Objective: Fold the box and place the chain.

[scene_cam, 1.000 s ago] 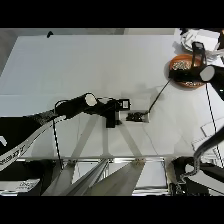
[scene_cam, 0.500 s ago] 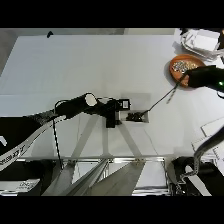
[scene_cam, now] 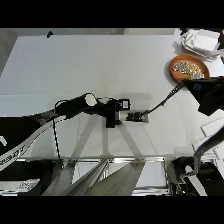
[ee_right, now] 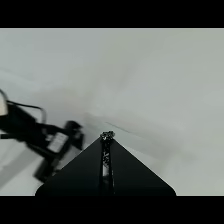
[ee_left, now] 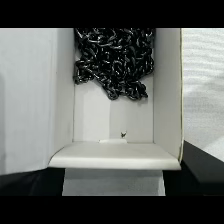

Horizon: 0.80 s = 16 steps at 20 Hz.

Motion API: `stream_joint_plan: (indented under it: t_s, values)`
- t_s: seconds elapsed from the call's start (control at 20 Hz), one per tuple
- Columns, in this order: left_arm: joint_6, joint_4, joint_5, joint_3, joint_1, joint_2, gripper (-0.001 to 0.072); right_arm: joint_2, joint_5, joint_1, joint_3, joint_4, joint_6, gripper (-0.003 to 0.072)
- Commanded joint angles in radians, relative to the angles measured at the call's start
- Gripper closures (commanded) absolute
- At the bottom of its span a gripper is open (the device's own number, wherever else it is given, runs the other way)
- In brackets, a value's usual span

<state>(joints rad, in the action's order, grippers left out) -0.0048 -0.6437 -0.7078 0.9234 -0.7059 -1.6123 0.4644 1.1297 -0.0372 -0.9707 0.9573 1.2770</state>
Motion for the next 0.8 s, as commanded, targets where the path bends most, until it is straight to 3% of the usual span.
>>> stream_joint_plan:
  t_s: [0.0,0.2,0.5,0.75]
  values:
    - [0.000,0.000,0.000,0.000,0.000,0.000,0.0499,-0.008,0.006,-0.001,0.001,-0.145,-0.061,0.0672]
    - [0.000,0.000,0.000,0.000,0.000,0.000,0.0499,0.021,-0.031,-0.001,0.074,-0.158,-0.090,0.0672]
    - [0.000,0.000,0.000,0.000,0.000,0.000,0.0499,0.145,-0.177,-0.001,0.343,-0.335,-0.288,0.0672]
    - [0.000,0.000,0.000,0.000,0.000,0.000,0.0499,0.299,-0.174,-0.002,0.426,-0.329,-0.400,0.0672]
